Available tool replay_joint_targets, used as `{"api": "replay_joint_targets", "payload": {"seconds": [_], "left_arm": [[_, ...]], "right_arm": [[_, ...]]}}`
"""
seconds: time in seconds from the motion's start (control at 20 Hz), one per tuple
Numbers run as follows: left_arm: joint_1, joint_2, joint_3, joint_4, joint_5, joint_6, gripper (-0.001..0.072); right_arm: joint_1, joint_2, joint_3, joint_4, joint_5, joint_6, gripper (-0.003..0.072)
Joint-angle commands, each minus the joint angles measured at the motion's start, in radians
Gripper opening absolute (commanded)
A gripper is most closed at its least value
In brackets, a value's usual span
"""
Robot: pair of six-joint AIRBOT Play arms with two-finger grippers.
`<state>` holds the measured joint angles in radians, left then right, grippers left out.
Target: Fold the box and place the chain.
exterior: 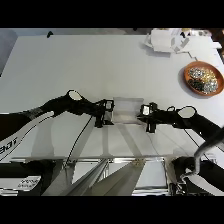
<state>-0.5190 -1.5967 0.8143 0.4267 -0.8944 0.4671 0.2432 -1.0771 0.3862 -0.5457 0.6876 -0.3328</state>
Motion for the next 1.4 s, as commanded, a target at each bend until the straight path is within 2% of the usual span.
{"api": "replay_joint_targets", "payload": {"seconds": [0.0, 0.15, 0.25, 0.4, 0.5, 0.65, 0.75, 1.0, 1.2, 1.35], "left_arm": [[0.0, 0.0, 0.0, 0.0, 0.0, -0.001, 0.0207], [0.0, 0.0, 0.0, 0.0, 0.0, -0.001, 0.0207], [0.0, 0.0, 0.0, 0.0, 0.0, -0.001, 0.0207], [0.0, 0.0, 0.0, 0.0, 0.0, -0.001, 0.0207], [0.0, 0.0, 0.0, 0.0, 0.0, -0.001, 0.0207], [0.0, 0.0, 0.0, 0.0, 0.0, -0.001, 0.0207], [0.0, 0.0, 0.0, 0.0, 0.0, -0.001, 0.0207], [0.0, 0.0, 0.0, 0.0, 0.0, -0.001, 0.0207], [0.0, 0.0, 0.0, 0.0, 0.0, -0.001, 0.0207], [0.0, 0.0, 0.0, 0.0, 0.0, -0.001, 0.0207]], "right_arm": [[0.001, 0.089, 0.0, -0.215, 0.01, 0.373, 0.0018], [0.001, 0.213, 0.013, -0.407, 0.03, 0.695, 0.0017], [-0.005, 0.272, 0.048, -0.544, 0.09, 0.984, 0.0018], [-0.083, 0.302, 0.101, -0.768, 0.18, 1.37, 0.0018], [-0.18, 0.301, 0.104, -0.8, 0.205, 1.499, 0.0018], [-0.327, 0.279, 0.104, -0.714, 0.225, 1.598, 0.0018], [-0.369, 0.228, 0.104, -0.605, 0.225, 1.594, 0.0018], [-0.343, -0.028, 0.081, -0.282, 0.239, 1.469, 0.0018], [-0.263, -0.122, 0.081, -0.253, 0.22, 1.445, 0.0017], [-0.245, -0.129, 0.08, -0.145, 0.23, 1.355, 0.0017]]}}
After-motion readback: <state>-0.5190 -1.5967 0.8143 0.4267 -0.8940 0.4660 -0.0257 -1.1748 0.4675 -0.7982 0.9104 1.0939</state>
